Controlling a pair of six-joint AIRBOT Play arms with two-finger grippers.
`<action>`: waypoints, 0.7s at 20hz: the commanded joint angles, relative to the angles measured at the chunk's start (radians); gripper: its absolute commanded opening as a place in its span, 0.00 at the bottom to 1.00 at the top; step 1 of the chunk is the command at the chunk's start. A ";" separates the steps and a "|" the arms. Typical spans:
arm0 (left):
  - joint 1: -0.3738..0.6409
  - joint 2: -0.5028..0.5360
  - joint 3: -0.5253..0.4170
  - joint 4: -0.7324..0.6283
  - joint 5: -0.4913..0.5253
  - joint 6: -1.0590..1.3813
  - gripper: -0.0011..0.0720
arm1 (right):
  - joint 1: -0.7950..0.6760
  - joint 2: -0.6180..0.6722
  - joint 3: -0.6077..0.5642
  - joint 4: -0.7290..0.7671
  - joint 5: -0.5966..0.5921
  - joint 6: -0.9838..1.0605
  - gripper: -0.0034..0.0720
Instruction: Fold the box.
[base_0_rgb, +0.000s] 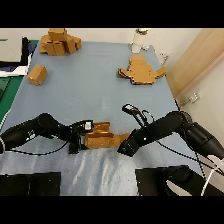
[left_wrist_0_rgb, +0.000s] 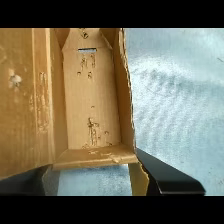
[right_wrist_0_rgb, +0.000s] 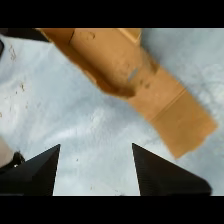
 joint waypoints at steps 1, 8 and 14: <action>0.001 -0.001 -0.020 -0.068 -0.007 0.116 0.57 | 0.008 0.000 -0.002 0.006 0.170 0.113 0.99; 0.001 -0.002 -0.036 -0.068 -0.011 0.123 0.57 | 0.014 -0.036 -0.003 0.018 0.280 0.407 0.48; 0.001 -0.002 -0.036 -0.068 -0.010 0.122 0.57 | 0.116 -0.139 0.017 0.179 0.348 0.246 0.05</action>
